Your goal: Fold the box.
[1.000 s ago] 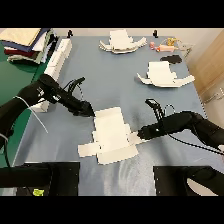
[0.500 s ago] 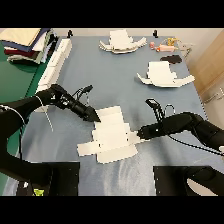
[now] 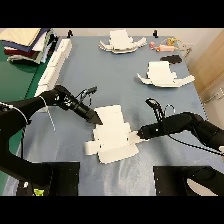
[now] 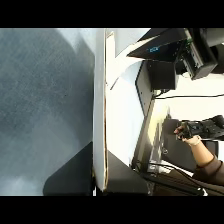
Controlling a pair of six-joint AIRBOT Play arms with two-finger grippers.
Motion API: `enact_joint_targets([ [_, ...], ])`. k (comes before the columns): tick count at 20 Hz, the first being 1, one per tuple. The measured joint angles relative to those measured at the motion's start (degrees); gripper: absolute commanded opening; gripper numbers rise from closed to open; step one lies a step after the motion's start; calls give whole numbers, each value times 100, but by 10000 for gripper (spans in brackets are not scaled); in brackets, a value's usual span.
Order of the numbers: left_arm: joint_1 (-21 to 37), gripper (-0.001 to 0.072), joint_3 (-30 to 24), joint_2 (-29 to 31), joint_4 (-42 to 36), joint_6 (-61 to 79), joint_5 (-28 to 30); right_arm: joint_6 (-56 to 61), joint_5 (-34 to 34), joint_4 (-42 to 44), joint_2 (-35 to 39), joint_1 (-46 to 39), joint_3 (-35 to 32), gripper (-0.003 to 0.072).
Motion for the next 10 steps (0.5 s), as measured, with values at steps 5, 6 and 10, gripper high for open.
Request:
enact_joint_targets([
  [5, -28, 11, 216, 0, -258, 339, 208, -7, 15, -516, -2, -4, 55, 309],
  [6, -28, 10, 295, 15, -339, 564, 234, 61, 13, -782, -4, -17, 105, 310],
  [10, -131, 8, 461, 251, -485, 1493, 278, 999, -26, -2055, -2, -68, 470, 310],
])
